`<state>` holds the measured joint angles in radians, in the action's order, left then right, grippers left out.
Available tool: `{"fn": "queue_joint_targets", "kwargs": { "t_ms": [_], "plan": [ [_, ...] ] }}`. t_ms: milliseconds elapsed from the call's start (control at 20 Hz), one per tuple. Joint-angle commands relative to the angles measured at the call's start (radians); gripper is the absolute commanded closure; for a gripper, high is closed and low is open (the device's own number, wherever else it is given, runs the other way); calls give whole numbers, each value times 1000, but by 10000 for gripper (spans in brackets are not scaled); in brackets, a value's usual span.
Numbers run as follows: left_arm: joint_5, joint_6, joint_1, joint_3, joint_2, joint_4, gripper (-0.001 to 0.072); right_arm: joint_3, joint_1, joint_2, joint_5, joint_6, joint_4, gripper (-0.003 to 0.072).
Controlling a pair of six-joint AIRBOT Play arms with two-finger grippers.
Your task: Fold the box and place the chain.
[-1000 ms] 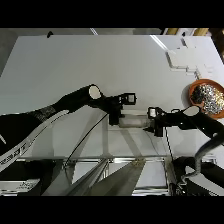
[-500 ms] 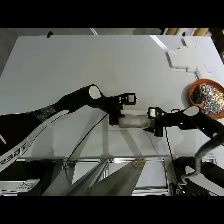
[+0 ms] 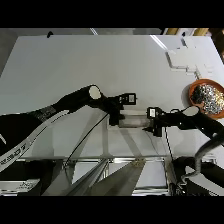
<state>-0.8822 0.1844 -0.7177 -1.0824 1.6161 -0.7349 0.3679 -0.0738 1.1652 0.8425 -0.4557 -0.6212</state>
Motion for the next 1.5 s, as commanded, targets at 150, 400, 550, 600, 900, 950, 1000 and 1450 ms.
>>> {"fn": "queue_joint_targets", "kwargs": {
  "t_ms": [150,400,550,600,900,950,1000,1450],
  "plan": [
    [-92,55,4,0,-53,-105,195,0,0,-1,6,2,-3,331],
    [-179,253,15,-1,-164,-325,205,0,0,-1,6,2,-3,331],
    [-190,385,15,0,-264,-437,381,0,0,-1,6,2,-3,331],
    [-196,414,15,0,-296,-449,443,0,0,-1,6,2,-3,331],
    [-242,445,-43,0,-364,-341,707,0,0,-1,6,2,-3,331],
    [-234,444,-69,0,-353,-331,706,0,0,-1,6,2,-3,331],
    [-212,443,-93,0,-339,-311,703,0,0,-1,6,2,-3,331],
    [233,439,-117,-1,-173,-234,706,0,0,-1,6,2,-3,331]
  ]
}}
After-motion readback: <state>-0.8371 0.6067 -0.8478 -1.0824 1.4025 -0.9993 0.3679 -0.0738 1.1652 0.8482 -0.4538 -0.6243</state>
